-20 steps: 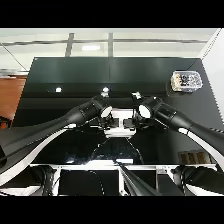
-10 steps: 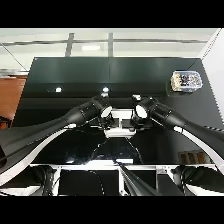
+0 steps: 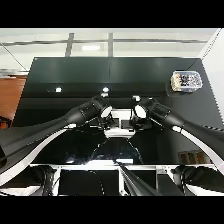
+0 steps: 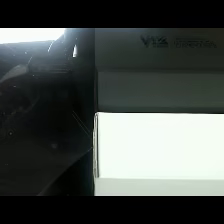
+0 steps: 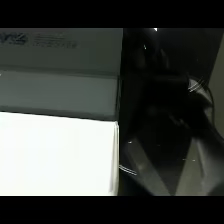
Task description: Fold the box and place the chain.
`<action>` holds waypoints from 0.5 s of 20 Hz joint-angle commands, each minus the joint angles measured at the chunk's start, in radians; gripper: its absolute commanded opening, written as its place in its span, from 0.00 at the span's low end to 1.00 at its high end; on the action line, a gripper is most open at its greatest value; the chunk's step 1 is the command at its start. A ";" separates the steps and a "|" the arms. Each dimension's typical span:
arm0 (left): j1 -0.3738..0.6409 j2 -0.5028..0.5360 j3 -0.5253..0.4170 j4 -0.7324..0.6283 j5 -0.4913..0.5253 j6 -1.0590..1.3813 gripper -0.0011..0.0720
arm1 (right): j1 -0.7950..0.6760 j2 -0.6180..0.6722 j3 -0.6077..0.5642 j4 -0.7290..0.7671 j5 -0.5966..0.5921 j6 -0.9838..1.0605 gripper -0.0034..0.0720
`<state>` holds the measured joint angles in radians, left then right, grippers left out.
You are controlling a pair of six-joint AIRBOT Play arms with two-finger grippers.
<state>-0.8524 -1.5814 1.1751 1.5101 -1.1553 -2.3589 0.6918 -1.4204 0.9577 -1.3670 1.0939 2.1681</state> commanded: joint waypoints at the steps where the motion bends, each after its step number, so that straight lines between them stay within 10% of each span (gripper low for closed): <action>1: 0.000 0.000 0.000 0.000 0.002 -0.002 0.06 | 0.001 0.001 0.001 0.003 0.002 -0.038 0.07; 4: 0.000 0.000 0.000 0.000 0.002 -0.002 0.06 | 0.000 0.004 0.001 0.002 0.002 -0.041 0.07; 6: 0.000 0.000 0.000 0.000 0.002 -0.002 0.06 | 0.000 0.011 0.003 0.002 0.002 -0.041 0.41; 10: 0.000 0.000 0.000 0.000 0.002 -0.002 0.06 | -0.003 0.060 0.015 -0.002 0.031 -0.090 0.42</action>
<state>-0.8524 -1.5818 1.1751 1.5101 -1.1519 -2.3592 0.6918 -1.3891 0.9649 -1.3663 1.1038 2.1132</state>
